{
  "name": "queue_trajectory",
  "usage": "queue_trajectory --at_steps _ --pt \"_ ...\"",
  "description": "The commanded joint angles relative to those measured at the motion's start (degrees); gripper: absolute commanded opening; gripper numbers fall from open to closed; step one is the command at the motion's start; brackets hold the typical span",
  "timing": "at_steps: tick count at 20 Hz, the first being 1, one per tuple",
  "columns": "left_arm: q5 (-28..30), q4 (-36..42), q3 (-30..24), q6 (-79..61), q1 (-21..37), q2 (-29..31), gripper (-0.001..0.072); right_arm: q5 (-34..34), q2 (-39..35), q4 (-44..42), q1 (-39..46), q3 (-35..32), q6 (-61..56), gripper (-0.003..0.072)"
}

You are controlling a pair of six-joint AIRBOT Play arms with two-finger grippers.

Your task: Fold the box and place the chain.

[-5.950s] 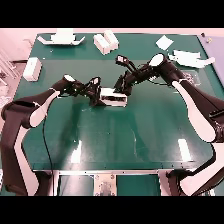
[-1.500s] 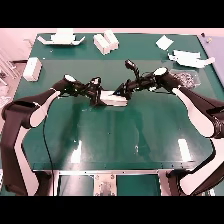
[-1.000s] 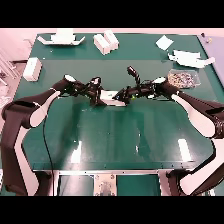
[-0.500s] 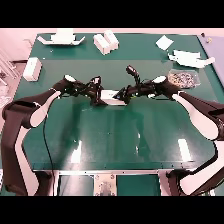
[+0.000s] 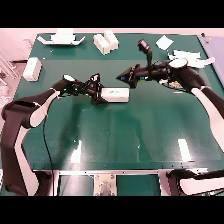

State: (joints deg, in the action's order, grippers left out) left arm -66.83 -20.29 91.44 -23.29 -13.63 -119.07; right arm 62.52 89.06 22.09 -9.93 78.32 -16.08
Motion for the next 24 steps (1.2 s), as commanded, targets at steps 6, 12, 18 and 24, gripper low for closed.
queue_trajectory --at_steps 6,12,18,24 --pt "2.47 -0.81 0.04 7.37 0.96 3.13 0.0019 1.01 -2.45 1.07 0.85 0.09 -4.98 0.0020" --pt "5.92 -5.68 -0.33 20.00 8.50 9.25 0.0016 1.09 -3.08 2.19 1.36 0.09 -6.54 0.0020" --pt "18.36 -6.93 -5.95 23.19 18.23 18.36 0.0015 1.11 -3.10 2.14 1.92 0.09 -8.00 0.0020" --pt "38.01 -5.35 -11.65 30.56 22.84 19.52 0.0016 0.87 -3.08 1.01 1.81 0.09 -9.03 0.0020"
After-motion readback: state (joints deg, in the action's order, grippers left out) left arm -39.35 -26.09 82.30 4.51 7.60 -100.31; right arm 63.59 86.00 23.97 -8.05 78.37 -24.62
